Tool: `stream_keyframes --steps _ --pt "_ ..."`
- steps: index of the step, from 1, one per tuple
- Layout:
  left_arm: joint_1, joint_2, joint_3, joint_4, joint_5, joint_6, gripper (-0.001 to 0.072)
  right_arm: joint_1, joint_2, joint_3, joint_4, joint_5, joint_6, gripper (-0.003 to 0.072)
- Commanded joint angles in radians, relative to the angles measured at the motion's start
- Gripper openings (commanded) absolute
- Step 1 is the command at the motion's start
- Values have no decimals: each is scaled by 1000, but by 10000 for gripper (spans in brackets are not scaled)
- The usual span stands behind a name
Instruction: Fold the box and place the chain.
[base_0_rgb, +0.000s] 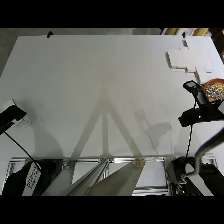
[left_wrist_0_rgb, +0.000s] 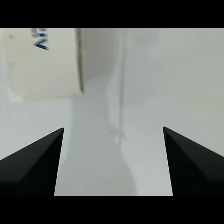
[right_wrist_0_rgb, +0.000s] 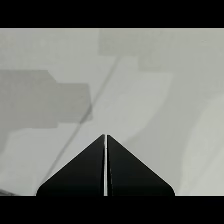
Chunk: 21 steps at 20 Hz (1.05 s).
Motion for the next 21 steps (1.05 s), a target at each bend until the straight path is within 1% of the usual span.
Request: stream_keyframes --steps 1,4,6,12,21 --pt "-113 114 0 20 -84 5 693 0 1 0 0 0 0 17" --pt "-194 172 0 20 -130 3 693 0 1 0 0 0 0 17" --pt "-223 195 0 20 -135 3 693 0 1 0 0 0 0 17" --pt "-235 201 0 19 -123 4 693 0 1 0 0 0 0 17" --pt "-300 201 0 35 -111 7 694 0 1 0 0 0 0 17"
